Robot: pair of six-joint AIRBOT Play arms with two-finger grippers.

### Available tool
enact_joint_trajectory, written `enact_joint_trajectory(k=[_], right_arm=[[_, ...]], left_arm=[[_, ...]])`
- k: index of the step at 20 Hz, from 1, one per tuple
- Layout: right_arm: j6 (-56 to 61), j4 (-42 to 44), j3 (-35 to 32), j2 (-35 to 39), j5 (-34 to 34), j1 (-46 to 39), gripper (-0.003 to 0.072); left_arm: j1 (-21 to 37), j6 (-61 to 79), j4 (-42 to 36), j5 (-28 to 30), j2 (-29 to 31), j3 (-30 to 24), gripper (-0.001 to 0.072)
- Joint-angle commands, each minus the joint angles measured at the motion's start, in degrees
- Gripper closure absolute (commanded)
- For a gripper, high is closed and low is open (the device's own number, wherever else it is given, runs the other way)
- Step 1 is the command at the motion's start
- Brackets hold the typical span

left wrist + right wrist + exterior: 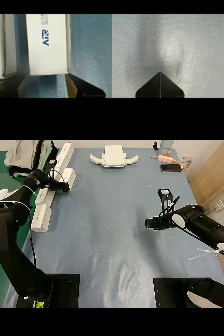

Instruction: Fold the box.

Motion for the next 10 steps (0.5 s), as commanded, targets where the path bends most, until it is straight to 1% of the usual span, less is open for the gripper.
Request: enact_joint_trajectory(k=[1,4,6,10], right_arm=[[-0.02,0.00,0.07,0.00,0.00,-0.02,0.0678],[0.00,0.00,0.07,0.00,0.02,-0.02,0.0678],[-0.02,0.02,0.07,0.00,0.04,-0.02,0.0678],[-0.04,0.02,0.07,0.00,0.22,-0.02,0.0678]], left_arm=[[0.63,-0.09,0.44,-9.92,0.52,4.46,0.0021],[0.55,-0.50,0.42,-14.60,0.83,8.46,0.0021],[0.52,-1.01,0.39,-19.30,0.85,11.58,0.0021],[0.63,-4.87,0.59,-31.65,0.85,19.12,0.0022]])
